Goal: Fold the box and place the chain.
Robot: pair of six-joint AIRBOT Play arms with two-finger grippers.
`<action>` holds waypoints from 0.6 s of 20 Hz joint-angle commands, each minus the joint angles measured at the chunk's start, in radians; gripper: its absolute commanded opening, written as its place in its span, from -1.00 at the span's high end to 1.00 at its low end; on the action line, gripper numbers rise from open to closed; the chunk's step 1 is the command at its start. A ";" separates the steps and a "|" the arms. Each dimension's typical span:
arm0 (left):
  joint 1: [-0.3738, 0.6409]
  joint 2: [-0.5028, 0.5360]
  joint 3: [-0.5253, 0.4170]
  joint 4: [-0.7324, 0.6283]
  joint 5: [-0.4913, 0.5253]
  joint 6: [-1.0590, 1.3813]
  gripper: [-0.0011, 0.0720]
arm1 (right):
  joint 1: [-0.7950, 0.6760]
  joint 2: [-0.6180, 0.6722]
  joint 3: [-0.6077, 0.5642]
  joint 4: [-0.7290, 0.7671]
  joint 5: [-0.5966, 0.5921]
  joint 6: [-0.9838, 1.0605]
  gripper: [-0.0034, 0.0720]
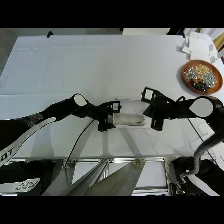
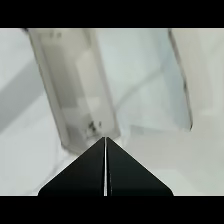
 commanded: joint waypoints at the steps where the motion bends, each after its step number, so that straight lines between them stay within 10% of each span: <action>1: 0.001 0.001 0.000 0.000 0.000 0.000 -0.10 | 0.000 0.021 -0.014 -0.128 0.116 -0.013 0.88; 4: 0.001 0.001 0.000 0.000 0.000 0.000 -0.10 | 0.000 0.021 -0.079 -0.126 0.012 -0.089 -0.21; 7: 0.001 0.001 0.000 0.000 0.000 0.000 -0.10 | 0.000 0.021 -0.166 -0.114 -0.079 -0.319 0.27; 12: 0.001 0.001 0.000 0.000 0.000 0.000 -0.10 | 0.000 -0.011 -0.238 -0.032 -0.217 -0.418 0.33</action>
